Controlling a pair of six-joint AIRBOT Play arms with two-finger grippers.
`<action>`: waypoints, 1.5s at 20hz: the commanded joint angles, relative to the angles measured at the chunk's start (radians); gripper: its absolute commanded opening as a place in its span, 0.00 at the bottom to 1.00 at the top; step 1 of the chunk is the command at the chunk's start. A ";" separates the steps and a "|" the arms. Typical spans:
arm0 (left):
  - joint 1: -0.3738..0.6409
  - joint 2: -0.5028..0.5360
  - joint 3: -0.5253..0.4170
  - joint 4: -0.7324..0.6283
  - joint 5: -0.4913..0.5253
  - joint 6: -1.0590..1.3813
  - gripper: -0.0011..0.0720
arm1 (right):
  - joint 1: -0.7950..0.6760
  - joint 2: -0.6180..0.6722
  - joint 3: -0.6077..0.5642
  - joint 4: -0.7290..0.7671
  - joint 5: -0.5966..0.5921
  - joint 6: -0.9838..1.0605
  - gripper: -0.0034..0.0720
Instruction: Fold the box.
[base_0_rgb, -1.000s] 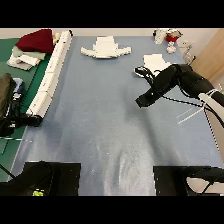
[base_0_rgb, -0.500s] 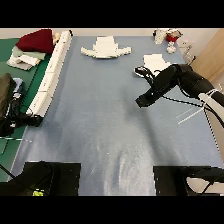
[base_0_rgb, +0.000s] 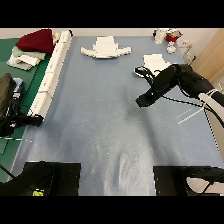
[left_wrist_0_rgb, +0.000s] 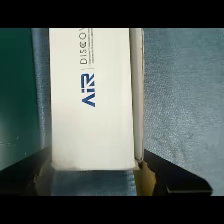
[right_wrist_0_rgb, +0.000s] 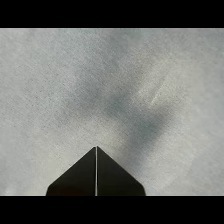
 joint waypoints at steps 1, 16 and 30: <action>0.002 0.026 0.000 0.020 -0.013 -0.108 0.97 | -0.001 0.000 0.001 0.000 0.000 0.000 0.05; -0.038 0.600 0.001 0.234 -0.417 -0.520 0.87 | -0.001 0.000 0.001 0.000 0.000 0.000 0.05; -0.916 -0.049 0.598 0.183 -0.423 -0.800 0.03 | -0.001 0.000 0.001 0.000 0.000 0.000 0.05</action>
